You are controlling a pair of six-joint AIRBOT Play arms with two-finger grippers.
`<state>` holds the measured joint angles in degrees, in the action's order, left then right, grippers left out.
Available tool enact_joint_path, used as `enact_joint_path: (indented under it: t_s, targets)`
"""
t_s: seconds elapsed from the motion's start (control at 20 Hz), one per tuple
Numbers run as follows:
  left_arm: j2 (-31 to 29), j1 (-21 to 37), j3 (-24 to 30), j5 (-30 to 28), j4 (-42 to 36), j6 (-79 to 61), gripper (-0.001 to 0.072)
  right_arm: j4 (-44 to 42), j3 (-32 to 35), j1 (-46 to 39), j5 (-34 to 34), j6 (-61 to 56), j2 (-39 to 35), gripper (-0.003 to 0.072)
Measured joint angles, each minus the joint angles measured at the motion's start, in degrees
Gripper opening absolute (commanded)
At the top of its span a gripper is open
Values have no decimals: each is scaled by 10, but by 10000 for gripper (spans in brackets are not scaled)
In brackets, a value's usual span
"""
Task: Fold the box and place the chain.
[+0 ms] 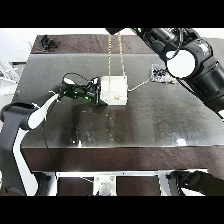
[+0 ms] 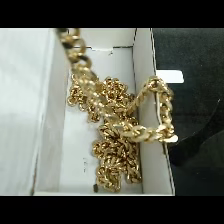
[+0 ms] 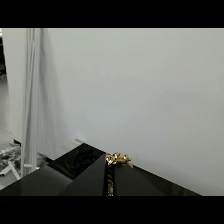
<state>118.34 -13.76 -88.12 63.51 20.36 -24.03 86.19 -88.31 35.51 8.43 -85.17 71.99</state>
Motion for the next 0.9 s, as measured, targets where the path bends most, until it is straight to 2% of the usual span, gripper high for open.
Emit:
enact_joint_path:
  t_s: [0.35, 0.6, 0.9]
  targets:
    - [0, 0, 0, 0, 0, 0, 352, -1, 6, -26, 24, -11, 0, 8]
    - [0, 0, 0, 0, 0, 0, 352, -2, 44, -42, 56, -28, 1, 7]
    - [0, 0, 0, 0, 0, 0, 353, -2, 35, -69, -28, -29, 0, 8]
